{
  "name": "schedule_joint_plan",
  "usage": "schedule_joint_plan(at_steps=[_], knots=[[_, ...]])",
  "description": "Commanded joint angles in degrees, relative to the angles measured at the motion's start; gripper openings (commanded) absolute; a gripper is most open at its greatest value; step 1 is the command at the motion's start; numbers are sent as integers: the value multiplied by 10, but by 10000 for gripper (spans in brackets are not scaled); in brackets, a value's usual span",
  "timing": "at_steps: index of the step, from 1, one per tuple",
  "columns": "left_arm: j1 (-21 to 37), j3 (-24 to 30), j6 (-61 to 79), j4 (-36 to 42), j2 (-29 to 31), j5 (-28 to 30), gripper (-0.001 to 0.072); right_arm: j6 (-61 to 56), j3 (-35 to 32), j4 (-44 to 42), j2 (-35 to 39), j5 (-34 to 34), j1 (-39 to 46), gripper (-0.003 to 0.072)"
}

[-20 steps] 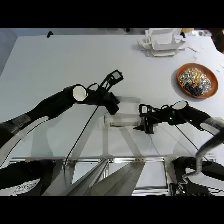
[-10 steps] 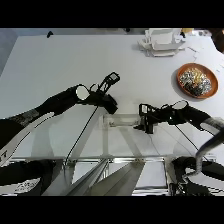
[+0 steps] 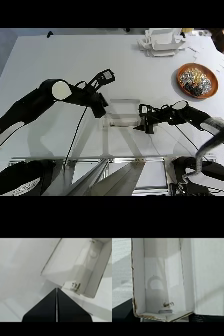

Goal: Fold the box and place the chain.

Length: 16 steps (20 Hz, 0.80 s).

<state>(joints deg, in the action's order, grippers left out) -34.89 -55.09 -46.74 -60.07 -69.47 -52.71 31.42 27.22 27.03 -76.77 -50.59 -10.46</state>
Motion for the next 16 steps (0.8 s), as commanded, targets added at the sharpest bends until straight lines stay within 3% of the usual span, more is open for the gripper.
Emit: schedule_joint_plan(at_steps=[1, 8, 16], knots=[[-10, 0, -5, -26, 11, -28, 0, 0, 0, -1, 0, 0, 0, 400], [-72, 0, -4, -28, -69, -7, 1, 0, 0, -1, 0, 0, 0, 400], [-34, 1, -35, -133, -82, -92, 6, 0, 0, -1, 0, 0, 0, 400]])
